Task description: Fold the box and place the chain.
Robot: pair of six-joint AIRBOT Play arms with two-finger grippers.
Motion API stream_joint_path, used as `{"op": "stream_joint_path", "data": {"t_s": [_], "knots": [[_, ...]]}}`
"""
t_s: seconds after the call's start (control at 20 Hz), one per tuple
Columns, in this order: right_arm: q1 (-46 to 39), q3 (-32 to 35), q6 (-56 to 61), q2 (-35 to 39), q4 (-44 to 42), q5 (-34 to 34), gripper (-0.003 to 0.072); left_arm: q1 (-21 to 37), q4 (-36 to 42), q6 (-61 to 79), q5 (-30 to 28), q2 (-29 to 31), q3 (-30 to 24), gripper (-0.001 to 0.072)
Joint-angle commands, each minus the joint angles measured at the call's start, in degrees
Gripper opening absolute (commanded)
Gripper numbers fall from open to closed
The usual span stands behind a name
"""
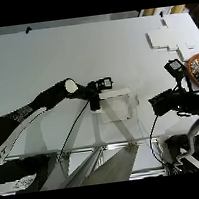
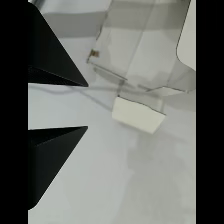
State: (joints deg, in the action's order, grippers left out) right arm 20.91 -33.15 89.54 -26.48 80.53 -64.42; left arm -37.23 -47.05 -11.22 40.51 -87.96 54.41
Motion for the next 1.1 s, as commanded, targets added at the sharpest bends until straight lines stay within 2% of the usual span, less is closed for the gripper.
{"op": "stream_joint_path", "data": {"t_s": [0.0,0.2,0.45,1.05], "knots": [[0.0,0.0,0.0,0.0,0.1,0.0,0.0276,0.0,0.1,-0.4,-1.1,0.1,0.0,0.0001],[0.0,0.0,0.0,0.0,0.1,0.0,0.0276,0.0,0.1,-0.1,-0.7,0.1,0.0,0.0002],[0.0,0.0,0.0,0.0,0.1,0.5,0.0276,0.0,0.1,5.5,3.5,-0.1,0.0,0.0003],[0.0,0.0,0.0,0.0,0.1,0.6,0.0276,0.0,0.3,8.9,3.4,0.0,0.0,0.0007]]}}
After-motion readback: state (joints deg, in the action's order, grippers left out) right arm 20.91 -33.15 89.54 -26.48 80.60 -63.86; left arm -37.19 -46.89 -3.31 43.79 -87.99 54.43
